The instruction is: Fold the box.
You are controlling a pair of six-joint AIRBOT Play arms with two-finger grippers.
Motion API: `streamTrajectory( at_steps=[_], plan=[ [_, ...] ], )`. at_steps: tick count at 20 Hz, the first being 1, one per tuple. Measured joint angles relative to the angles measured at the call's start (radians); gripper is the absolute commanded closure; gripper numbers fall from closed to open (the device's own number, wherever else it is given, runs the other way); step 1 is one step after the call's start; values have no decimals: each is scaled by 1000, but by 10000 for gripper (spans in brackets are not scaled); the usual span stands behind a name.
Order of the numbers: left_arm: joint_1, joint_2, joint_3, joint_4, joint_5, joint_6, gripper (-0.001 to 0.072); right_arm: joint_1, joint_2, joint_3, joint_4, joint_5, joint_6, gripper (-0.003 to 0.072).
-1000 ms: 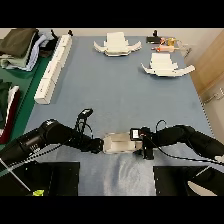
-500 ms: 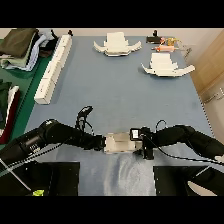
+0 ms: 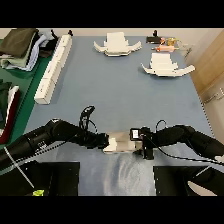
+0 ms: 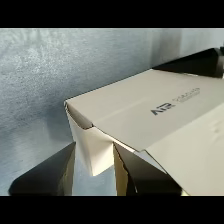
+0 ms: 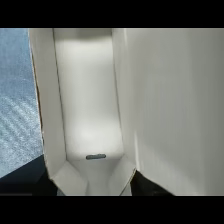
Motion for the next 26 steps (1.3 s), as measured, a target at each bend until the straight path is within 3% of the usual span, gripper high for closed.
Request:
streamTrajectory(
  at_steps=[7,16,24,25,26],
  plan=[
    [-139,-141,117,210,-8,-311,327,0,0,0,0,0,0,174],
    [-297,-323,295,536,-189,-743,328,0,0,0,0,0,0,174],
    [-340,-424,367,620,-277,-849,368,0,0,0,0,0,0,174],
    [-344,-430,368,624,-281,-859,379,0,0,0,0,0,0,174],
    [-344,-434,369,626,-284,-867,583,0,0,0,0,0,0,174]
  ],
)
